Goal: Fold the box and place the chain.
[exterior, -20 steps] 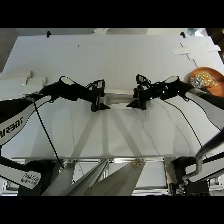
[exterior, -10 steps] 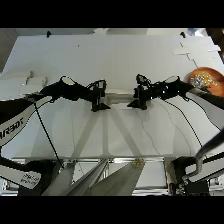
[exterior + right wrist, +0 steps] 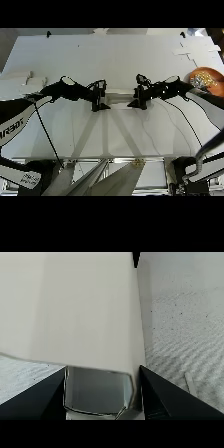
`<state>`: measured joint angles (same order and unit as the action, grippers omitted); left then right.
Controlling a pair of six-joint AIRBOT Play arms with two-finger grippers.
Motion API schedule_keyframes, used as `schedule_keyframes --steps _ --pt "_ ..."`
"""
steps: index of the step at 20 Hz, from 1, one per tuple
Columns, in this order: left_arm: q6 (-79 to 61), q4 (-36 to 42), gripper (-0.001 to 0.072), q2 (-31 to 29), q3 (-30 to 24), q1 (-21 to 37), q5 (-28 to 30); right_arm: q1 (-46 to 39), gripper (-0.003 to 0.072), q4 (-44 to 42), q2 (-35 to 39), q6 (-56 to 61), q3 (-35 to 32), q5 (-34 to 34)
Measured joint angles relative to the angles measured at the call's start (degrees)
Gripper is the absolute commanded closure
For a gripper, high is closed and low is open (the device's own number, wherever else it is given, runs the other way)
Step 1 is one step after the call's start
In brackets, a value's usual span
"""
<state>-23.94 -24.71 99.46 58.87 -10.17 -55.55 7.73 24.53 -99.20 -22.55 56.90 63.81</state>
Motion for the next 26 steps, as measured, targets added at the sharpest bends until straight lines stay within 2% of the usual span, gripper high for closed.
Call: schedule_keyframes --steps 7,8,9,10,11,18,24,26 --pt "0.0 0.0 0.0382 0.0 0.0 0.0 0.1 0.0 0.0353 -0.6 0.0 0.0 0.0 1.0" --pt "0.0 0.0 0.0382 0.0 0.0 0.0 0.1 0.0 0.0301 -0.7 0.0 0.1 0.0 1.2" --pt "0.0 0.0 0.0382 0.0 0.0 0.0 0.1 0.0 0.0146 -0.8 0.0 0.2 0.0 1.3" --pt "0.1 0.0 0.0382 0.0 0.0 0.0 0.3 0.0 0.0035 -1.2 0.0 0.5 0.0 1.7" --pt "0.1 0.3 0.0382 0.1 0.0 0.0 0.7 0.1 0.0009 -2.0 0.0 0.9 0.0 2.3" --pt "-0.2 0.0 0.0382 0.1 0.0 0.0 0.1 0.0 0.001 1.5 1.4 1.9 0.0 4.3" --pt "0.0 -0.1 0.0382 0.1 0.0 0.0 0.0 -2.3 0.0012 11.4 7.8 10.3 0.0 5.7" --pt "0.1 0.0 0.0382 0.1 0.0 0.0 0.0 -4.4 0.0046 13.8 10.6 14.0 0.0 6.2"
